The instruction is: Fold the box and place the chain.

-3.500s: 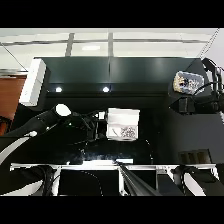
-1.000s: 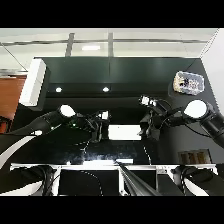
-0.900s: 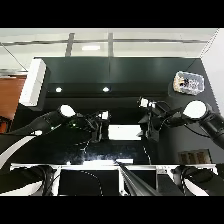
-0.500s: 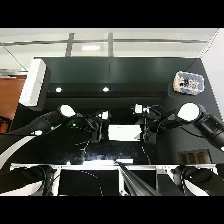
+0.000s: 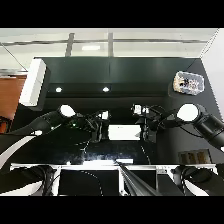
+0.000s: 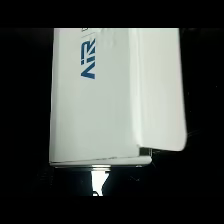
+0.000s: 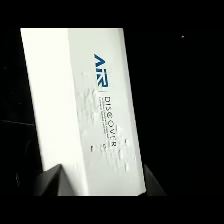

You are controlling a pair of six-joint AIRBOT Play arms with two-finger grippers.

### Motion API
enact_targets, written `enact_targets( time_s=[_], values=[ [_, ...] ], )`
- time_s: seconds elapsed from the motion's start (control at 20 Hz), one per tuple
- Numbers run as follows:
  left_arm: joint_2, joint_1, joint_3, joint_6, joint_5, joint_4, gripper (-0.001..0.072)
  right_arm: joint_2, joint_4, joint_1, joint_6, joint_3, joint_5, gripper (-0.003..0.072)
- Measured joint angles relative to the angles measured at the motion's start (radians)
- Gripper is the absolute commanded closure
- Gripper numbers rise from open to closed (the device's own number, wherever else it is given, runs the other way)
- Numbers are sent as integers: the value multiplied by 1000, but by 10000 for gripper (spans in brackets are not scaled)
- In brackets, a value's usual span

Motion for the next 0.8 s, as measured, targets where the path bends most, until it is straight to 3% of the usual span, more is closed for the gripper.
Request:
enact_targets(
  time_s=[0.05, 0.15, 0.2, 0.8],
  values=[
    [0, 0, 0, 0, 0, 0, 302, 0, -1, 0, 8, 0, -4, 218],
    [0, 0, 0, 0, 0, 0, 302, 0, -2, 0, 26, 0, -8, 401],
    [0, 0, 0, -1, 0, 0, 301, 0, -2, 0, 34, 0, -10, 418],
    [0, 0, 0, 1, 0, 0, 302, 0, 0, 0, 54, -23, -14, 417]
  ],
)
